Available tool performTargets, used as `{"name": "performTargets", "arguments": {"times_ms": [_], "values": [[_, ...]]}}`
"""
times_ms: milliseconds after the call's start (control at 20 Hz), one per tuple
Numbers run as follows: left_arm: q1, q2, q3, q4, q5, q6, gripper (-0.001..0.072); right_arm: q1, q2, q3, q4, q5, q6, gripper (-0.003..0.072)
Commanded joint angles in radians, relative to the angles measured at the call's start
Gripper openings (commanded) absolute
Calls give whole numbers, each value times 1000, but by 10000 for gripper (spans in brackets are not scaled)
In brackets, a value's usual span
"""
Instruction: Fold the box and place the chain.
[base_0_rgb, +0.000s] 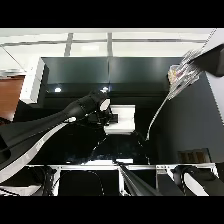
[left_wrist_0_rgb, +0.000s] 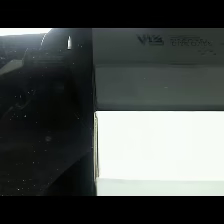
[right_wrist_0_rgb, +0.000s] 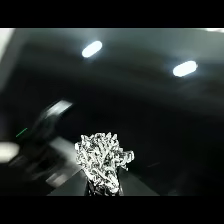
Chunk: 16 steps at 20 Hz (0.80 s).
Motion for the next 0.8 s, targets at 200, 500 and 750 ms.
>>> {"name": "performTargets", "arguments": {"times_ms": [200,500,750], "values": [[1,0,0,0,0,0,27,109,10,-158,209,59,-40,13],[1,0,0,0,1,0,27,214,3,-375,259,-156,-69,14],[1,0,0,1,2,0,27,310,-14,-611,269,-442,-70,14]]}}
